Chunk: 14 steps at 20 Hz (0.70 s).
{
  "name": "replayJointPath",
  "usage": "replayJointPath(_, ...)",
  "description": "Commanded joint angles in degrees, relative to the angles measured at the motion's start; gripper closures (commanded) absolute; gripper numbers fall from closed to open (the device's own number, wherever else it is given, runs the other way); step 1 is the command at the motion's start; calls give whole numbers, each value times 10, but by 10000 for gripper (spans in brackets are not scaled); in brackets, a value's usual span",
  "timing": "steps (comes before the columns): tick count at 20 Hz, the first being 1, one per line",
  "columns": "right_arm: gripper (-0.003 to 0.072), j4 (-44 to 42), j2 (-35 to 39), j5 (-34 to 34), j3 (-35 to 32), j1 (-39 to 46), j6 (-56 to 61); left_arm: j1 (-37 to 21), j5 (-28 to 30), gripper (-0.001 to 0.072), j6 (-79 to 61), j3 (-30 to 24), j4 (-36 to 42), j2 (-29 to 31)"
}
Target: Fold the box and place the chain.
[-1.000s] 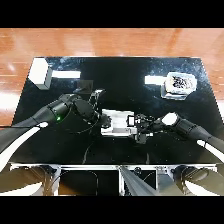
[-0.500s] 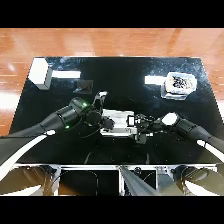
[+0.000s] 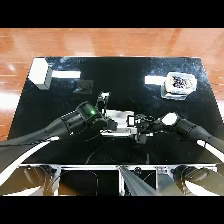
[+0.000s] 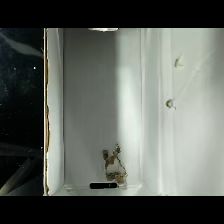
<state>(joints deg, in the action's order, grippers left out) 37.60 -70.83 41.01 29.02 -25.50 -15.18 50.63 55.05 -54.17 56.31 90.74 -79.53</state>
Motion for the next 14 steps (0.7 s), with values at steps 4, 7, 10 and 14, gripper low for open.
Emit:
replayJointPath(4,446,0,0,1,0,0,0,2,19,184,8,1,-3,0)
replayJointPath(7,445,0,0,1,0,0,0,1,20,185,23,1,-3,0)
replayJointPath(10,446,0,0,1,0,0,0,-12,41,303,24,1,1,-1)
replayJointPath(14,445,0,0,1,0,0,0,-21,48,307,24,15,-3,-14)
